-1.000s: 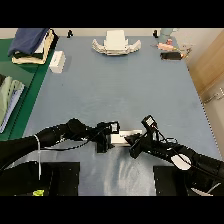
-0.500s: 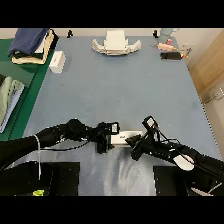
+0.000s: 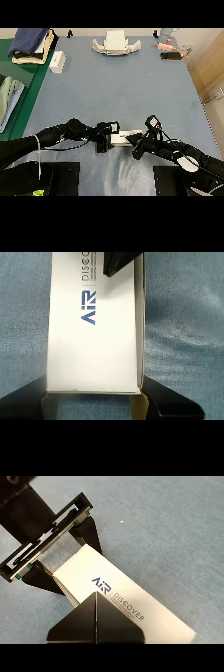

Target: Fold the box.

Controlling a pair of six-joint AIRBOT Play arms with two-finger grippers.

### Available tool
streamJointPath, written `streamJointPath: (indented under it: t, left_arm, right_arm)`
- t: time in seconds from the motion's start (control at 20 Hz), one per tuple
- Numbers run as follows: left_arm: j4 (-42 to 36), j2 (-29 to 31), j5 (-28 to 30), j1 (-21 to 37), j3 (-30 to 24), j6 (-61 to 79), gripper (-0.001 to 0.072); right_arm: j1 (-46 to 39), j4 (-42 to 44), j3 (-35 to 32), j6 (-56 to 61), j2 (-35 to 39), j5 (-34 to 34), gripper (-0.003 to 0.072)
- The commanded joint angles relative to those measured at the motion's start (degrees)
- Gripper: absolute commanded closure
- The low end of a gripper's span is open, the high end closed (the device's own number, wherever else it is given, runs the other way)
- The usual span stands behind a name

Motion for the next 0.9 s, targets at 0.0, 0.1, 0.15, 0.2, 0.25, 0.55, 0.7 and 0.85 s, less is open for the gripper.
streamJointPath:
  t: [0.0, 0.1, 0.15, 0.2, 0.25, 0.55, 0.7, 0.85]
  left_arm:
    - [0.0, 0.0, 0.0, 0.0, 0.0, 0.0, 0.0245]
    - [0.0, 0.0, 0.0, 0.0, 0.0, 0.0, 0.0245]
    - [0.0, 0.0, 0.0, 0.0, 0.0, 0.0, 0.0245]
    - [0.0, 0.0, 0.0, 0.0, 0.0, 0.0, 0.0245]
    - [0.0, 0.0, 0.0, 0.0, 0.0, 0.0, 0.0245]
    - [0.0, 0.0, 0.0, 0.0, 0.0, 0.0, 0.0245]
    - [0.0, 0.0, 0.0, 0.0, 0.0, 0.0, 0.0245]
    - [0.0, 0.0, 0.0, 0.0, 0.0, 0.0, 0.0245]
  right_arm:
    - [-0.1, -0.9, 0.0, 0.0, 0.2, 2.1, 0.0682]
    - [-0.1, -1.9, 0.0, 0.0, -0.2, 4.1, 0.0681]
    - [-0.1, -2.7, 0.0, 0.0, -0.5, 4.7, 0.0682]
    - [-0.1, -3.4, 0.0, 0.0, -1.0, 5.0, 0.0681]
    - [-0.1, -3.6, 0.0, 0.0, -1.8, 5.2, 0.0681]
    - [0.0, -3.6, 0.0, 0.0, -6.0, 6.1, 0.0681]
    - [0.0, -3.6, 0.0, 0.0, -6.0, 7.0, 0.0682]
    - [0.0, -3.6, 0.0, 0.0, -6.0, 7.4, 0.0682]
